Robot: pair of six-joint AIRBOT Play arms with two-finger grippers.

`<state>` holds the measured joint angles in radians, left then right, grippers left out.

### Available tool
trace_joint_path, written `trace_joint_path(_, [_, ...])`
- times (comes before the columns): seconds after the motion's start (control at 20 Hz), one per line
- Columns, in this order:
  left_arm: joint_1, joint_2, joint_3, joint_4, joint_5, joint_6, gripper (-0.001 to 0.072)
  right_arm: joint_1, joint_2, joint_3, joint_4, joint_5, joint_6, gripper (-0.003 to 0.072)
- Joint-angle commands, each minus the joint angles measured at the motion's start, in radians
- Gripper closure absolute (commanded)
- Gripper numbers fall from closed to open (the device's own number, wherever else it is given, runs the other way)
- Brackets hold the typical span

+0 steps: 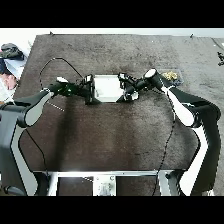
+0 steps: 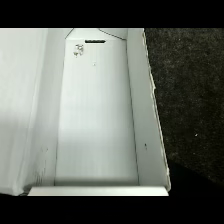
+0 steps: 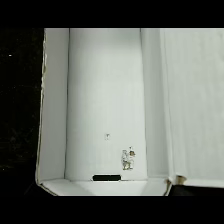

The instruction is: Fold the box and place the chain.

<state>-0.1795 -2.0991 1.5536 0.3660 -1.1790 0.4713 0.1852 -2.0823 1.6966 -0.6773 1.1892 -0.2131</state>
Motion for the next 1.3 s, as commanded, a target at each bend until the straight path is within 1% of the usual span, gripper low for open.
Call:
trace_joint_path(0.0, [0.001,-0.001,0.0,0.0,0.0,-0.004,0.0014,0.0,0.0,0.001,0.0,0.0,0.0,0.0089])
trace_joint_path(0.05, [0.001,-0.001,0.0,0.0,-0.002,-0.003,0.0192,0.0,0.0,0.001,0.0,0.0,0.0,0.0089])
trace_joint_path(0.1, [0.001,-0.001,0.001,0.0,-0.003,-0.003,0.0233,0.0,0.0,0.001,0.0,0.0,0.0,0.0089])
trace_joint_path(1.25, [0.0,-0.001,0.001,0.0,0.0,-0.026,0.0232,0.0,0.0,0.001,0.0,0.0,0.0,0.0089])
